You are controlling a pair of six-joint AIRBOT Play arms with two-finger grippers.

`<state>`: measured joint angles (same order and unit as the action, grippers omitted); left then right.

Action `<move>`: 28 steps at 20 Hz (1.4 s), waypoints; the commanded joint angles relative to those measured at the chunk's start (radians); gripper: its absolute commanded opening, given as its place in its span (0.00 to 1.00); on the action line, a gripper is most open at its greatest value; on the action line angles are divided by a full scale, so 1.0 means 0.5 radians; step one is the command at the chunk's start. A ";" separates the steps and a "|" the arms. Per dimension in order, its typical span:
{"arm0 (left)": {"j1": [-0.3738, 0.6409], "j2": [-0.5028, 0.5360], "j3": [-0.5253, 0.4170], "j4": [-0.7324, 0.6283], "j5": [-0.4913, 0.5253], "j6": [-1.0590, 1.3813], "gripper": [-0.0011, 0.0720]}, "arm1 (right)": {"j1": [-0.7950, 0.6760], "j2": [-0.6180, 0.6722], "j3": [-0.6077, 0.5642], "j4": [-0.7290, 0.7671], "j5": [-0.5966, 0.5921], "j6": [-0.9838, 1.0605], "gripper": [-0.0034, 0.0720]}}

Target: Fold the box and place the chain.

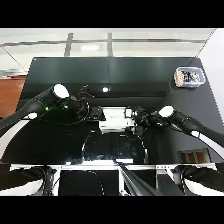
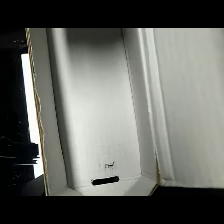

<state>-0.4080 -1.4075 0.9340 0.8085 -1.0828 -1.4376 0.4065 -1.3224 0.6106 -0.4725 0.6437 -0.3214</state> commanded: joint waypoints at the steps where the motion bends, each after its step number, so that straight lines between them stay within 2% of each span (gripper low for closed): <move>1: -0.051 0.002 0.004 0.082 0.056 -0.084 0.68 | 0.001 -0.002 0.002 0.001 0.000 0.001 0.67; 11: -0.221 0.001 0.004 0.533 0.240 -0.507 0.68 | 0.001 -0.002 0.002 0.002 0.000 0.001 0.67; 17: -0.384 0.000 0.005 0.996 0.245 -0.896 0.69 | 0.001 -0.002 0.002 0.002 0.000 0.001 0.67; 21: -0.547 -0.020 0.106 1.328 0.189 -1.205 0.68 | 0.001 -0.002 0.002 0.001 0.000 0.001 0.67; 24: -0.655 -0.041 0.197 1.579 0.031 -1.511 0.68 | 0.001 -0.002 0.002 0.001 0.000 0.001 0.67; 28: -0.745 -0.147 0.301 1.592 -0.016 -1.694 0.68 | 0.001 -0.002 0.002 0.001 0.000 0.001 0.67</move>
